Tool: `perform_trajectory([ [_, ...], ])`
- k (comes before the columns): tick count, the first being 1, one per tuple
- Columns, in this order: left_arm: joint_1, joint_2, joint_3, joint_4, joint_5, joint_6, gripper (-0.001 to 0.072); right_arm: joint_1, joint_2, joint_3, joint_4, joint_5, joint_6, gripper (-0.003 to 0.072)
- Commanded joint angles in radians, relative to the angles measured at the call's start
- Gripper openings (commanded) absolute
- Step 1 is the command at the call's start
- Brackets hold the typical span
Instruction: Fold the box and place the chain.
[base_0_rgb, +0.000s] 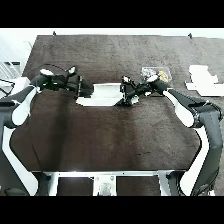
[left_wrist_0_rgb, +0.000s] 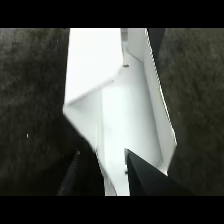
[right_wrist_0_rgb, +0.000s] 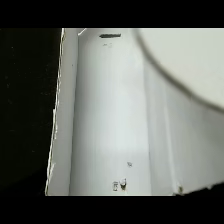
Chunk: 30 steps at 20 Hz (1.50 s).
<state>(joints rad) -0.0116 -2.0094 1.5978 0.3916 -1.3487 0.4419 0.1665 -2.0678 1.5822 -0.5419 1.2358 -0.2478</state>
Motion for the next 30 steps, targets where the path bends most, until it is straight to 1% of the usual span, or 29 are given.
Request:
perform_trajectory([
  [1, 0.069, 0.028, 0.006, -0.013, -0.109, -0.007, 0.0345, 0.000, 0.000, 0.001, 0.000, 0.000, 0.000, 0.0541],
  [3, 0.096, 0.050, 0.006, -0.022, -0.148, -0.020, 0.0342, 0.000, 0.000, 0.001, 0.000, 0.000, 0.000, 0.0541],
  [4, 0.101, 0.063, 0.006, -0.032, -0.162, -0.041, 0.0224, 0.000, 0.000, 0.001, 0.000, 0.000, 0.000, 0.0541],
  [5, 0.100, 0.073, 0.006, -0.032, -0.187, -0.039, 0.0026, 0.000, 0.000, 0.001, 0.000, 0.000, 0.000, 0.0541],
  [7, 0.084, 0.095, 0.006, -0.036, -0.201, -0.063, 0.0018, 0.000, 0.000, 0.001, 0.000, 0.000, 0.000, 0.0541],
  [12, -0.014, 0.103, 0.005, -0.010, -0.148, -0.131, 0.0017, 0.000, 0.000, 0.001, 0.000, 0.000, 0.000, 0.0541],
  [18, -0.127, 0.097, 0.003, 0.064, 0.006, -0.231, 0.0017, 0.000, 0.000, 0.001, 0.000, 0.000, 0.000, 0.0541],
  [21, -0.177, 0.087, 0.003, 0.095, 0.144, -0.293, 0.0017, 0.000, 0.000, 0.001, 0.000, 0.000, 0.000, 0.0541],
  [25, -0.182, 0.087, 0.006, 0.095, 0.317, -0.294, 0.0017, 0.000, 0.000, 0.001, 0.000, 0.000, 0.000, 0.0542],
  [30, -0.183, 0.087, 0.006, 0.079, 0.403, -0.294, 0.0018, 0.000, 0.000, 0.001, 0.000, 0.000, 0.000, 0.0541],
])
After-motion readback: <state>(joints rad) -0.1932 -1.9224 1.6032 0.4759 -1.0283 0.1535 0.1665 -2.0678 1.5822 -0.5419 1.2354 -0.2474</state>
